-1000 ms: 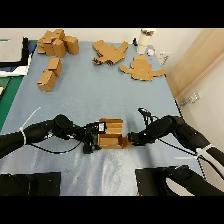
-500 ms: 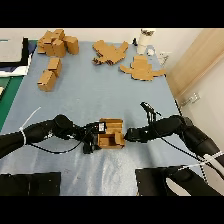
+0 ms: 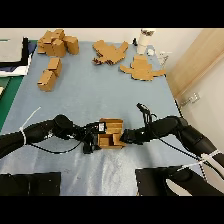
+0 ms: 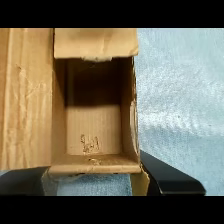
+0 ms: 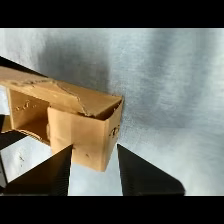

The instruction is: Fold the box.

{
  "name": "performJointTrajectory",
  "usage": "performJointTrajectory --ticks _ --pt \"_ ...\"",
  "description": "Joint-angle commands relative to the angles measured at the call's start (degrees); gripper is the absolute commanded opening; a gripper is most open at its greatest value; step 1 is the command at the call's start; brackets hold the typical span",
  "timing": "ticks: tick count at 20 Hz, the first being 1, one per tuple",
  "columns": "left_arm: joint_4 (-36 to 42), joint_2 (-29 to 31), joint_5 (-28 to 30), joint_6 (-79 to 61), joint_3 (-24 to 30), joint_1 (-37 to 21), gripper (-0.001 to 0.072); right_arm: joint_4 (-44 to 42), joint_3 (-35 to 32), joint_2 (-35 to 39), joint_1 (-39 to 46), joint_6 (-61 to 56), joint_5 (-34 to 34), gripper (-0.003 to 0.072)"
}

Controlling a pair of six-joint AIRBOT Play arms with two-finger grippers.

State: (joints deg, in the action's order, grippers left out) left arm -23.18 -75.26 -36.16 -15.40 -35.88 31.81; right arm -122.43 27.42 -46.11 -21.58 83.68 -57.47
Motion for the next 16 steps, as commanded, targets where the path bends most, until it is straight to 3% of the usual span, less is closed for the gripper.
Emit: performJointTrajectory --ticks 1,3,7,11,16 --pt "0.0 0.0 0.0 0.0 0.0 0.0 0.0512 7.6 1.4 -2.5 -7.0 -11.1 0.5 0.0444" --pt "0.0 0.0 0.0 0.0 0.0 0.0 0.0512 13.0 4.3 -4.8 -11.4 -18.4 0.7 0.0407" --pt "0.0 0.0 0.0 0.0 0.0 0.0 0.0512 26.7 10.7 -10.6 -19.7 -33.4 -3.0 0.0407" --pt "0.0 0.0 0.0 0.0 0.0 0.0 0.0512 30.4 16.5 -17.7 -25.5 -40.4 -5.1 0.0407" --pt "0.0 0.0 0.0 0.0 0.0 0.0 0.0512 36.5 22.5 -25.7 -28.6 -47.5 -13.1 0.0406"
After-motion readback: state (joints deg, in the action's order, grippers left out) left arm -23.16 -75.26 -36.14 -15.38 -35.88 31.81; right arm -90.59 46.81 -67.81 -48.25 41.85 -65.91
